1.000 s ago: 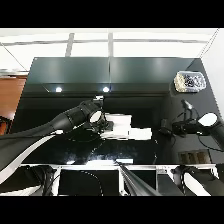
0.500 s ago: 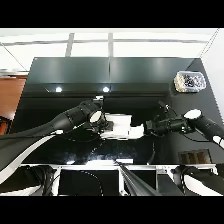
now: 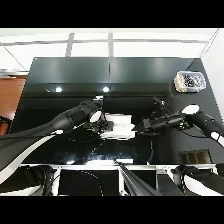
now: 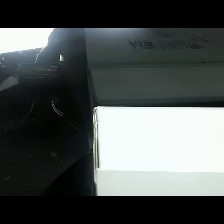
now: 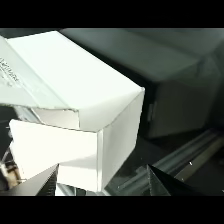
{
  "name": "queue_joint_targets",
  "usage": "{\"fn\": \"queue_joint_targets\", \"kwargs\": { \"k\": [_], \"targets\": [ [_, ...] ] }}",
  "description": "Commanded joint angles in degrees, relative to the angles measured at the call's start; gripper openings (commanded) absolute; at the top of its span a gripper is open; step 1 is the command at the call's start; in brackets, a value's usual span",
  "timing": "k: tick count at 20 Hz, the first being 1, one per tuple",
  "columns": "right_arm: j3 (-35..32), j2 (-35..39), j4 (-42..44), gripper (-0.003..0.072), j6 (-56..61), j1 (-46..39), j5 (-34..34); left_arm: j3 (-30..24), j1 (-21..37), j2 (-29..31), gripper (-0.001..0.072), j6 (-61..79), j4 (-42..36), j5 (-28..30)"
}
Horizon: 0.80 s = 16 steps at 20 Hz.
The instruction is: Fold the box and place the chain.
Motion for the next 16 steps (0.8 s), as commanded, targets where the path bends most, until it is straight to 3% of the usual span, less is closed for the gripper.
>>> {"fn": "queue_joint_targets", "kwargs": {
  "k": [1, 3, 7, 8, 11, 16],
  "targets": [
    [1.2, 0.0, 0.6, 0.0637, 2.5, 6.5, -7.2, 0.0, 0.0, 0.0, 0.003, 0.0, 0.0, 0.0],
    [3.9, 0.0, -3.2, 0.0636, 7.5, 11.4, -12.9, 0.0, 0.0, 0.0, 0.003, 0.0, 0.0, 0.0],
    [10.9, -0.1, -23.2, 0.0631, 32.5, 20.4, -18.8, 0.0, 0.0, 0.0, 0.003, 0.0, 0.0, 0.0],
    [12.5, -0.4, -28.0, 0.0569, 37.4, 21.9, -18.7, 0.0, 0.0, 0.0, 0.003, 0.0, 0.0, 0.0],
    [16.8, -1.6, -38.1, 0.0565, 48.0, 25.5, -15.8, 0.0, 0.0, 0.0, 0.003, 0.0, 0.0, 0.0],
    [18.6, -2.6, -42.9, 0.0563, 54.2, 28.4, -10.4, 0.0, 0.0, 0.0, 0.003, 0.0, 0.0, 0.0]
  ]
}}
